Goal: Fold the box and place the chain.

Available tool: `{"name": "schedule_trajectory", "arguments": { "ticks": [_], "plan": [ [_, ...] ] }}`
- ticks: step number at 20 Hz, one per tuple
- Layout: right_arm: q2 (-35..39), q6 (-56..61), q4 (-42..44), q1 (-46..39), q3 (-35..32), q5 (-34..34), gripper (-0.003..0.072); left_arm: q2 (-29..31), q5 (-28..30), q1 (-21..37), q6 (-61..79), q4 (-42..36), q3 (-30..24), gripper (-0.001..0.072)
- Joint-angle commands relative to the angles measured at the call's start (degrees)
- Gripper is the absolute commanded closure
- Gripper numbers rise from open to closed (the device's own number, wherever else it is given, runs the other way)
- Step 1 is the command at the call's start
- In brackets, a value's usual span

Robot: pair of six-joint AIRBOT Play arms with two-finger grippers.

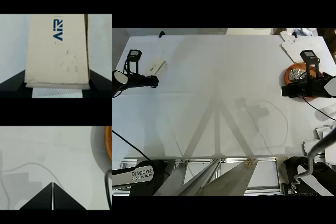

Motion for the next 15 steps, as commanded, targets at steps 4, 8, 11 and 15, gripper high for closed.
{"name": "schedule_trajectory", "arguments": {
  "ticks": [4, 8, 11, 15],
  "plan": [
    [0.0, 0.0, 0.0, 0.0, 0.0, 0.0, 0.0674, -3.1, 0.8, 0.1, -0.2, -0.7, 0.0, 0.0388],
    [0.0, 0.0, 0.0, 0.0, 0.0, 0.0, 0.0674, -2.9, -2.9, 0.1, -3.8, -0.8, 0.0, 0.0002],
    [0.0, 0.0, 0.0, 0.0, 0.0, 0.0, 0.0674, -0.6, -7.2, 0.0, -3.7, -0.8, 0.0, 0.0002],
    [0.0, 0.0, 0.0, 0.0, 0.0, 0.0, 0.0674, 7.2, -8.1, 0.0, -3.6, -0.8, 0.0, 0.0002]
  ]
}}
